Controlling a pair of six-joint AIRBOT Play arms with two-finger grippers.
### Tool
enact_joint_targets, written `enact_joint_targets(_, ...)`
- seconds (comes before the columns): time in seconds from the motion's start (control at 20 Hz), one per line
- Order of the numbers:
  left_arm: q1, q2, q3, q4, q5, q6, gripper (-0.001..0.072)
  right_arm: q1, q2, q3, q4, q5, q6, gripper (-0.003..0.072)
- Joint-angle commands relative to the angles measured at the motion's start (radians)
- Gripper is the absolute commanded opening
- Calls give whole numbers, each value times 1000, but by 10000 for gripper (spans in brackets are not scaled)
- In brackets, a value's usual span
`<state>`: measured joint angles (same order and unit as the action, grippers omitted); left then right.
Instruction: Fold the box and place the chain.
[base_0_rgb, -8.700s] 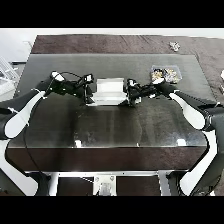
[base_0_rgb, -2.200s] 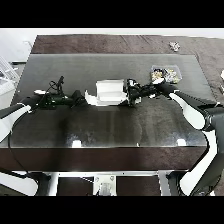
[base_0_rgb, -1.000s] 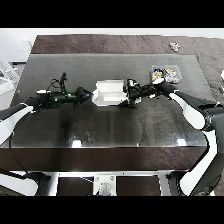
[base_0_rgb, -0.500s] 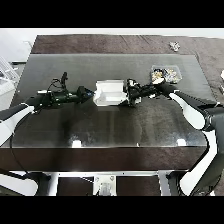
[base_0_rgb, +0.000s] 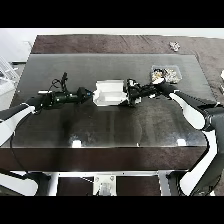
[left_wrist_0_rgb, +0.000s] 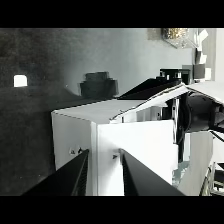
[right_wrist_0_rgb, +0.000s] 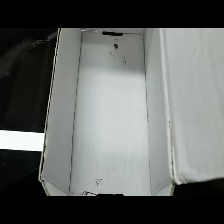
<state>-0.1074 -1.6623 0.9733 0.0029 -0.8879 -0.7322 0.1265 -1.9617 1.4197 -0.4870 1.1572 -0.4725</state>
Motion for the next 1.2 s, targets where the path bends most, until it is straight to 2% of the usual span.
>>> enact_joint_targets(0.0,-5,-1,1,3,9,0,257,0,0,0,0,0,0,591)
enact_joint_targets(0.3,-8,-1,22,-2,-34,-27,258,0,0,0,0,0,0,591)
enact_joint_targets(0.45,-23,-1,52,66,-36,-123,259,0,0,0,0,0,0,590)
enact_joint_targets(0.7,-45,-1,60,101,-25,-193,258,0,0,0,0,0,0,591)
enact_joint_targets(0.95,-46,-1,98,243,-21,-336,258,0,0,0,0,0,0,591)
enact_joint_targets(1.15,-53,-1,189,449,-32,-526,258,0,0,0,0,0,0,590)
